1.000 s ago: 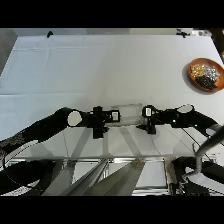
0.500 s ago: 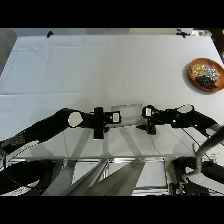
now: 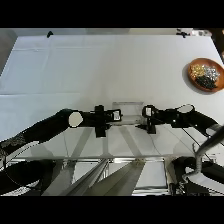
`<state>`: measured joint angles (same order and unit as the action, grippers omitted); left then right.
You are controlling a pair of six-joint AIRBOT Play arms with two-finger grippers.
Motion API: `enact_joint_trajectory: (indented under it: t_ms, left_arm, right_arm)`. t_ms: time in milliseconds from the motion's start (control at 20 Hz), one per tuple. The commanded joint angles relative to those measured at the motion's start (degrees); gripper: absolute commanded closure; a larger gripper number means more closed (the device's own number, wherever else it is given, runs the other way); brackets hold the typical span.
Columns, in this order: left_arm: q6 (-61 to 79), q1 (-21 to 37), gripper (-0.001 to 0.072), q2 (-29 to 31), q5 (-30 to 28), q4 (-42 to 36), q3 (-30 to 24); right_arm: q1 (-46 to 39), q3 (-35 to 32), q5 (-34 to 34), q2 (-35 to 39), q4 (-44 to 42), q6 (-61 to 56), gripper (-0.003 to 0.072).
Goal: Fold the box and place the chain.
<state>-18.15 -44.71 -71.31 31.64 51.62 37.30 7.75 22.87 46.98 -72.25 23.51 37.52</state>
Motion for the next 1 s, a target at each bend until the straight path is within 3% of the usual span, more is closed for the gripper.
enact_joint_trajectory:
  t_ms: [0, 150, 550, 950]
  left_arm:
    - [0.0, 0.0, 0.0466, 0.0, -0.4, -0.3, 0.0]
    - [0.2, 0.0, 0.0572, 0.0, -0.4, -1.7, 0.0]
    - [0.2, 0.0, 0.0574, -0.1, -3.1, -3.7, 0.0]
    - [0.2, 0.0, 0.0572, -3.4, -5.8, -10.6, 0.0]
  right_arm:
    - [0.0, 0.0, 0.2, 0.0, 0.1, 0.0, 0.0227]
    - [0.0, 0.0, 0.2, 0.0, 0.1, 0.1, 0.0227]
    - [0.0, 0.0, 0.2, 0.0, 0.1, 0.1, 0.0227]
    - [0.0, 0.0, 0.1, 0.0, 0.1, 0.0, 0.0227]
